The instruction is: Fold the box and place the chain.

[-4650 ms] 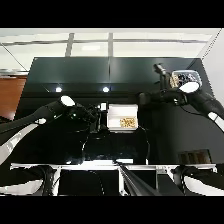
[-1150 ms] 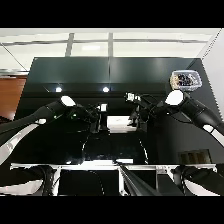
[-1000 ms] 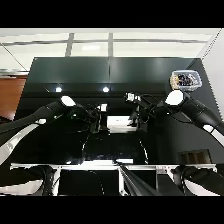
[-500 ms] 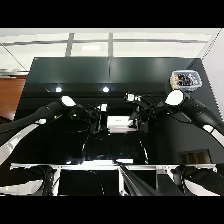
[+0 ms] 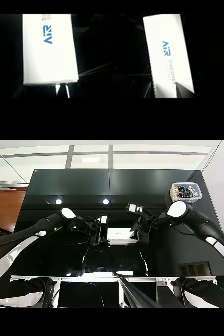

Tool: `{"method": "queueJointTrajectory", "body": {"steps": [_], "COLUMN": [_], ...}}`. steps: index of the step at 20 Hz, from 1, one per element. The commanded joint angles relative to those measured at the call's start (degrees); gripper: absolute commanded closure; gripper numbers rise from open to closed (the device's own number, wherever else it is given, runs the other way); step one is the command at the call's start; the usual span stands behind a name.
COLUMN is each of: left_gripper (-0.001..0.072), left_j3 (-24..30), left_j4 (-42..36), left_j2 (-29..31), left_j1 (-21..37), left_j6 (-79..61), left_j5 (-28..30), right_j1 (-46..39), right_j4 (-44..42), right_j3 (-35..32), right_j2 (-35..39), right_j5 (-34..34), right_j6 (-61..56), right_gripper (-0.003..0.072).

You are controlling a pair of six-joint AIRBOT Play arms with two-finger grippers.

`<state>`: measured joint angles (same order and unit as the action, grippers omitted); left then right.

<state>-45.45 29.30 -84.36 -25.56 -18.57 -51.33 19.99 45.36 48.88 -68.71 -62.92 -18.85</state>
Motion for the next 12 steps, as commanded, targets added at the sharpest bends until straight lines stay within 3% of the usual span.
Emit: {"method": "queueJointTrajectory", "body": {"steps": [1,2,3,5,8,12], "left_gripper": [0.0308,0.0308,0.0308,0.0308,0.0308,0.0308], "left_j3": [-0.02,-0.02,-0.02,-0.02,-0.02,-0.02], "left_j4": [0.04,0.02,0.04,0.04,0.04,0.04], "left_j2": [-0.04,-0.04,-0.04,-0.04,-0.04,-0.04], "left_j1": [0.00,0.00,0.00,0.00,0.00,0.00], "left_j6": [-0.09,-0.09,-0.09,-0.09,-0.09,-0.09], "left_j5": [0.07,0.07,0.07,0.07,0.07,0.09], "right_j1": [-4.13,-5.79,-6.84,-7.21,-7.10,-7.08], "right_j4": [-0.35,-1.05,-1.99,-8.59,-22.80,-27.12], "right_j3": [2.64,2.64,2.36,-1.11,-7.50,-11.15], "right_j2": [3.17,3.82,3.78,3.78,2.84,-0.59], "right_j5": [-7.54,-10.78,-14.08,-14.78,-7.61,1.90], "right_j6": [-12.81,-18.49,-23.19,-26.56,-23.91,-26.34], "right_gripper": [0.0315,0.0381,0.0641,0.0661,0.0662,0.0661]}}
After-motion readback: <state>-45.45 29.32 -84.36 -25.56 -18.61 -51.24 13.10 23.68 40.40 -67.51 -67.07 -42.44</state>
